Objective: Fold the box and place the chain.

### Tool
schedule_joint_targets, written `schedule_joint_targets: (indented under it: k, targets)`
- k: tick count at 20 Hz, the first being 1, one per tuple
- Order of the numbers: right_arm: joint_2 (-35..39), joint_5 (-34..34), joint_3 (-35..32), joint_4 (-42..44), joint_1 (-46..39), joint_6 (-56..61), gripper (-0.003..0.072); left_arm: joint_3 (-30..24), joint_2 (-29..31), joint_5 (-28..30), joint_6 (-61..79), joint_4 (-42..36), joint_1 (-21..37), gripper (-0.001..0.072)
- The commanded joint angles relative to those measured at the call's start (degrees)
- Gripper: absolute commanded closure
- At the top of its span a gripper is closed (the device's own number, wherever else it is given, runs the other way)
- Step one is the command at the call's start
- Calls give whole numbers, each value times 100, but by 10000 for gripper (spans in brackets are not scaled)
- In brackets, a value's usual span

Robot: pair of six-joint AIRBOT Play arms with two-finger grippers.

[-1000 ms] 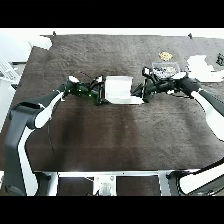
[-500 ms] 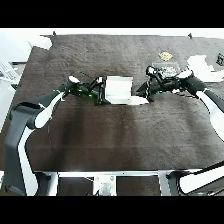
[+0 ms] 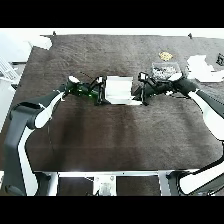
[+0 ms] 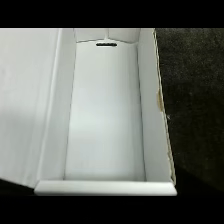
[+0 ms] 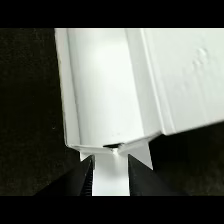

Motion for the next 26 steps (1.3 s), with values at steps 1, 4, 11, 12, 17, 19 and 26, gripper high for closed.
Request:
schedule_joint_targets:
  k: [1, 4, 11, 12, 17, 19, 26]
  targets:
    - [-20, -173, 2, -26, 251, -44, 430, 0, 0, 2, 0, 0, 0, 359]
    - [-42, -560, 4, -9, 509, -44, 441, 0, 0, 4, 0, 0, 0, 359]
    - [-118, -874, 4, -11, 726, -44, 439, 0, 0, 4, 0, 0, 0, 359]
    - [-136, -872, 4, -24, 708, -44, 383, 0, 0, 4, 0, 0, 0, 359]
    - [-142, -782, 4, -26, 680, -42, 96, 0, 0, 4, 0, 0, 0, 359]
    - [-142, -782, 4, -28, 649, -42, 59, 0, 0, 4, 0, 0, 0, 359]
    - [-125, -782, 4, -625, 636, 166, 451, 0, 0, 4, 0, 0, 0, 359]
